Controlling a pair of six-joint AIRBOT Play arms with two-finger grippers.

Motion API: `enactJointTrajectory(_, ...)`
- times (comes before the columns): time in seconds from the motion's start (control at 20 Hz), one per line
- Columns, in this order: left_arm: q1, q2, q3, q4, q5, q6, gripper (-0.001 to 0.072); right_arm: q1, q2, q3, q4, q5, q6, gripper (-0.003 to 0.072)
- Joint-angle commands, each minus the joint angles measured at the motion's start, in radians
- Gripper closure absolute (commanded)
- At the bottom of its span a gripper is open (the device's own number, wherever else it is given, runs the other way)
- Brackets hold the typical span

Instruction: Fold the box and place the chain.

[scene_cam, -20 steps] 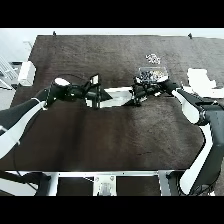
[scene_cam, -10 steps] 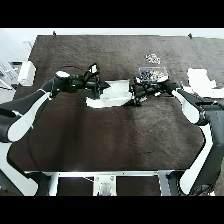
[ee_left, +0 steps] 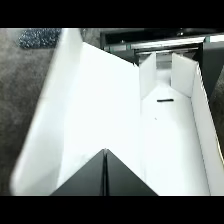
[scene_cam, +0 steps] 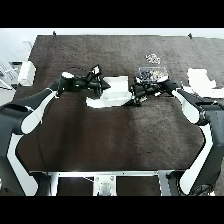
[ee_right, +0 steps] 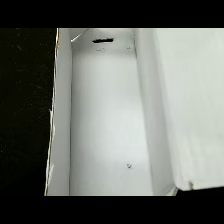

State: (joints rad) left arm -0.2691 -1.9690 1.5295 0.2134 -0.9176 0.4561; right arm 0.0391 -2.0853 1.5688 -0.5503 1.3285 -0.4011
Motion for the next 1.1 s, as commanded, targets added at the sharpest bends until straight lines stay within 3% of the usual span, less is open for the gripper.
enactJointTrajectory(0.0,-0.009,-0.032,0.007,0.023,0.021,-0.027,0.0691,0.000,0.000,0.000,0.000,0.000,0.000,0.0114)
enactJointTrajectory(0.7,-0.022,-0.034,0.023,0.042,-0.020,-0.045,0.0690,0.000,0.000,0.000,0.000,0.000,0.000,0.0115)
enactJointTrajectory(0.9,0.021,-0.002,0.097,0.041,-0.170,-0.082,0.0689,0.000,0.000,0.000,0.000,0.000,0.000,0.0115)
enactJointTrajectory(1.05,0.084,0.070,0.100,0.084,-0.287,-0.092,0.0688,0.000,0.000,0.000,0.000,0.000,0.000,0.0114)
